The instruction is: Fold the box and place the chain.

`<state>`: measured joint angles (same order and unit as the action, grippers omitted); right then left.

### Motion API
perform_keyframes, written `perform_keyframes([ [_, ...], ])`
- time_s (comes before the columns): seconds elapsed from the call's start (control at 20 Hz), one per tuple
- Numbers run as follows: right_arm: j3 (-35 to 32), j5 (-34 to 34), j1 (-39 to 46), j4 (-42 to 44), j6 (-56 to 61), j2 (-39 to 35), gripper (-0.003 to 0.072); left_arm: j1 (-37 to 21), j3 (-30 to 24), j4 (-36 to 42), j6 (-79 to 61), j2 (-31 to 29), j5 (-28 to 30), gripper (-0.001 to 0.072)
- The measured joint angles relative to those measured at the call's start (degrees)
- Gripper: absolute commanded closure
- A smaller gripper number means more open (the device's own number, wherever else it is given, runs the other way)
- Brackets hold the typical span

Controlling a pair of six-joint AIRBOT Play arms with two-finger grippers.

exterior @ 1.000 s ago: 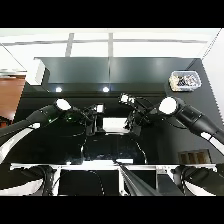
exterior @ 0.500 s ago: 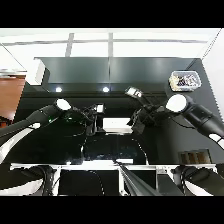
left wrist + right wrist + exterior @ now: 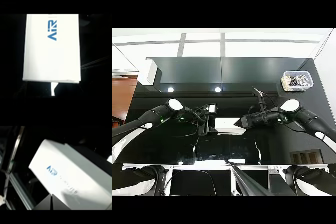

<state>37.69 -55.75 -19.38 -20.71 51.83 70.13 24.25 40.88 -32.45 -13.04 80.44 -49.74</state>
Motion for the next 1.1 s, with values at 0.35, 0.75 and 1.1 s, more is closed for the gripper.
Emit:
perform_keyframes([
  [0.35,-0.59,3.08,0.22,0.79,2.27,4.52,0.0674,0.00,0.00,-0.04,-0.11,0.00,0.02,0.0357],
  [0.75,0.76,0.92,2.40,-3.19,1.81,-1.27,0.0673,-0.20,0.00,-0.11,0.13,-0.28,-0.04,0.0176],
  [1.1,2.78,-7.10,15.50,-19.85,9.16,-20.24,0.0673,-0.42,0.00,-2.32,1.73,-5.05,-0.13,-0.0006],
])
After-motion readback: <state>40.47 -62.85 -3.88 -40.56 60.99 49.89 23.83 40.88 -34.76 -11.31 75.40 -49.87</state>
